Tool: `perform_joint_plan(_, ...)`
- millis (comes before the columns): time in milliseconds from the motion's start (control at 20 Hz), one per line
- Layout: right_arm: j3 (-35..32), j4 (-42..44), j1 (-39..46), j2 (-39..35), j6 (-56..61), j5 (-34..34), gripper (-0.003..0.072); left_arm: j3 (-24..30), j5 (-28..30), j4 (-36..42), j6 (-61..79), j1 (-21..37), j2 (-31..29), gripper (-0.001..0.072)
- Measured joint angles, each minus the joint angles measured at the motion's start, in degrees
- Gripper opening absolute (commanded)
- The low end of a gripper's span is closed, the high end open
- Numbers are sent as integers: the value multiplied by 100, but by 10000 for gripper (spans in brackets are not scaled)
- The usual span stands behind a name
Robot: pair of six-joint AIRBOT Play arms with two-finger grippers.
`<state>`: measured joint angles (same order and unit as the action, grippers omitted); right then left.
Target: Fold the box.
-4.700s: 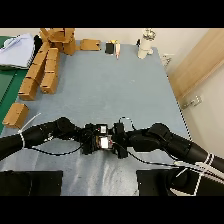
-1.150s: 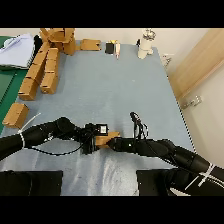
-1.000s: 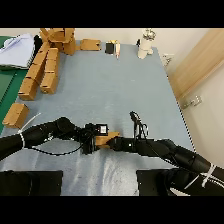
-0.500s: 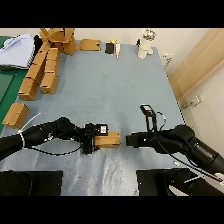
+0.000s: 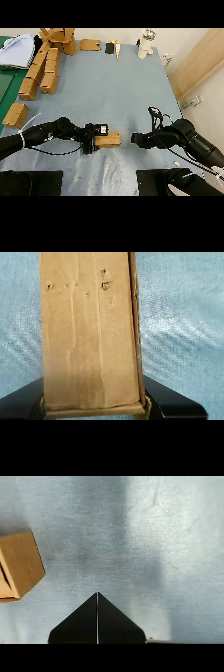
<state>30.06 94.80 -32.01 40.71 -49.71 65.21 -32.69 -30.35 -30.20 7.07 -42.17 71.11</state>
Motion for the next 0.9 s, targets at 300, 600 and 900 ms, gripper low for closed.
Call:
perform_joint_plan(300,7,33,22,155,332,-247,3,-24,11,114,-317,33,-111,609)
perform_joint_plan(600,7,35,22,321,413,-494,3,-31,321,-168,-1281,455,-516,610)
perform_joint_plan(900,7,39,22,378,424,-608,3,-37,-129,-588,-1565,507,-278,630)
